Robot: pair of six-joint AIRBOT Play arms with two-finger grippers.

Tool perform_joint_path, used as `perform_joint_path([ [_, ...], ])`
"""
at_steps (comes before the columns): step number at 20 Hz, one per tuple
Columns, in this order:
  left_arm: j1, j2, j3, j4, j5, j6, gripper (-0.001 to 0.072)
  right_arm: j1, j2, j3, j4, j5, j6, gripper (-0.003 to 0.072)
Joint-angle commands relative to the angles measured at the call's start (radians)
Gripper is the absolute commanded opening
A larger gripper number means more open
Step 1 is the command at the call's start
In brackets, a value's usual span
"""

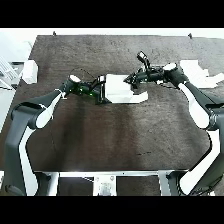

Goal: Fold the box and place the chain.

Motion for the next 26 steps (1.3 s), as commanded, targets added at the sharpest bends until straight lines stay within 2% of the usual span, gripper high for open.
perform_joint_path([
  [1, 0.0, 0.0, 0.001, 0.001, -0.003, 0.001, 0.0233, 0.008, -0.037, 0.019, -0.067, -0.019, 0.068, 0.0005],
  [6, 0.0, 0.0, 0.001, 0.001, -0.003, 0.001, 0.0233, 0.024, -0.057, 0.023, -0.134, -0.027, 0.077, 0.0005],
  [10, 0.0, 0.0, 0.001, 0.001, -0.003, 0.001, 0.0233, 0.018, -0.028, 0.083, -0.133, -0.017, 0.058, 0.0004],
  [13, 0.0, 0.0, 0.0, 0.001, -0.002, 0.001, 0.0233, 0.002, 0.075, 0.087, -0.162, 0.057, 0.06, 0.0003],
  [18, 0.0, -0.007, 0.0, -0.004, -0.002, 0.003, 0.0233, -0.007, 0.277, -0.032, -0.422, 0.09, 0.082, 0.0006],
  [19, 0.0, -0.01, 0.0, -0.016, -0.002, 0.003, 0.0233, -0.007, 0.296, -0.063, -0.454, 0.09, 0.082, 0.0091],
  [21, 0.0, -0.017, 0.0, -0.02, -0.003, 0.003, 0.0233, -0.007, 0.303, -0.125, -0.492, 0.088, 0.077, 0.0518],
  [26, 0.0, -0.02, 0.0, -0.022, -0.002, 0.003, 0.0233, -0.006, 0.285, -0.259, -0.489, 0.008, -0.082, 0.0527],
])
